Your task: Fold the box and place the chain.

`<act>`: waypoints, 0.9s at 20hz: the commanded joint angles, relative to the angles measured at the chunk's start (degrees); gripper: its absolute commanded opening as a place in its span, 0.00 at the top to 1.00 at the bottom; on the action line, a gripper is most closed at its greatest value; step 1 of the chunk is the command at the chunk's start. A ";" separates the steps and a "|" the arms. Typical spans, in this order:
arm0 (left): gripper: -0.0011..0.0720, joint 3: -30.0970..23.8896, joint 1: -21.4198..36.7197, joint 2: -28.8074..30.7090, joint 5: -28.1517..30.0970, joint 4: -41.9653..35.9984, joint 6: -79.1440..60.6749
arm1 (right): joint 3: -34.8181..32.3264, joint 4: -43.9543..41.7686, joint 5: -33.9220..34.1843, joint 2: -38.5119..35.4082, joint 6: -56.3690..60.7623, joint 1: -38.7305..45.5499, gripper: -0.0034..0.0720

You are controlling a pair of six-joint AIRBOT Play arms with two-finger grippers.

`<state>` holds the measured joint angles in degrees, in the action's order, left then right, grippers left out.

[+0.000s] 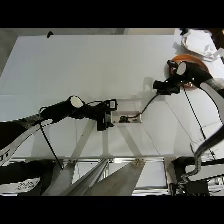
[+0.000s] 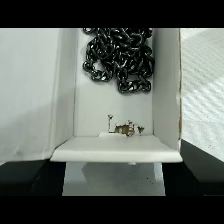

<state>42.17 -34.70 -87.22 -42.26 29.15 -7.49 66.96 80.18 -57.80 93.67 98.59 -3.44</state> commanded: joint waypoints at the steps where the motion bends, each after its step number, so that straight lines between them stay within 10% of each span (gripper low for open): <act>1: 0.53 -0.02 -0.04 0.04 0.02 0.02 0.00 | -0.04 -0.44 0.17 0.57 -0.11 -0.76 0.80; 11: 0.53 -0.02 -0.02 0.04 0.02 0.02 0.00 | -0.02 -0.85 -4.61 -1.90 -6.97 -0.76 0.93; 18: 0.53 -0.02 -0.04 0.04 0.00 0.02 0.00 | -0.04 -3.43 -12.52 -23.32 -16.87 -0.79 0.93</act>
<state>42.17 -34.70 -87.22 -42.26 29.15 -7.46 66.89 78.41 -66.74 78.94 86.37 -4.25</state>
